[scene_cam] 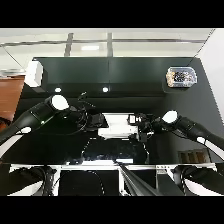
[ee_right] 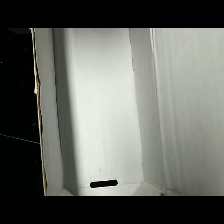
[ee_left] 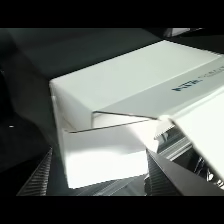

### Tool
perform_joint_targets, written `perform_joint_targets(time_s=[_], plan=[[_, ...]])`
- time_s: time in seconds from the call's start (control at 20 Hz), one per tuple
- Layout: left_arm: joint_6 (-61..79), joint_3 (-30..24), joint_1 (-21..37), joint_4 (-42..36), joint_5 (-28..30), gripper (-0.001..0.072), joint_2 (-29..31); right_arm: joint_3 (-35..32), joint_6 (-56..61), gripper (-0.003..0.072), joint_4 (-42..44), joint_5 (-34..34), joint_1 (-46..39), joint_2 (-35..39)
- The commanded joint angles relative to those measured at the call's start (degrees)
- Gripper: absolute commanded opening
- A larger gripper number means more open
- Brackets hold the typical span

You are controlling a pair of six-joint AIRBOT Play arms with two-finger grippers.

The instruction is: Fold the box and place the chain.

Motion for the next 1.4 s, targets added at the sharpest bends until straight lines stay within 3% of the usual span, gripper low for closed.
perform_joint_targets(time_s=[0.0, 0.25, 0.55, 1.35], plan=[[-4.57, 0.07, -3.28, 0.96, 3.69, 0.0706, 0.28, -0.04, 0.00, 0.0408, 0.00, 0.02, 0.04, 0.00], [-9.77, 0.09, -5.33, 3.63, 8.26, 0.0685, 0.28, -0.04, 0.00, 0.0409, 0.00, 0.02, 0.04, 0.00], [-16.31, 1.64, -8.72, 13.11, 7.80, 0.0673, 0.28, -0.04, 0.02, 0.0408, 0.00, 0.02, 0.04, 0.00], [-14.69, 2.56, -9.16, 11.28, 6.16, 0.0670, 0.28, -0.04, 0.00, 0.0408, 0.02, 0.02, 0.04, 0.00]])
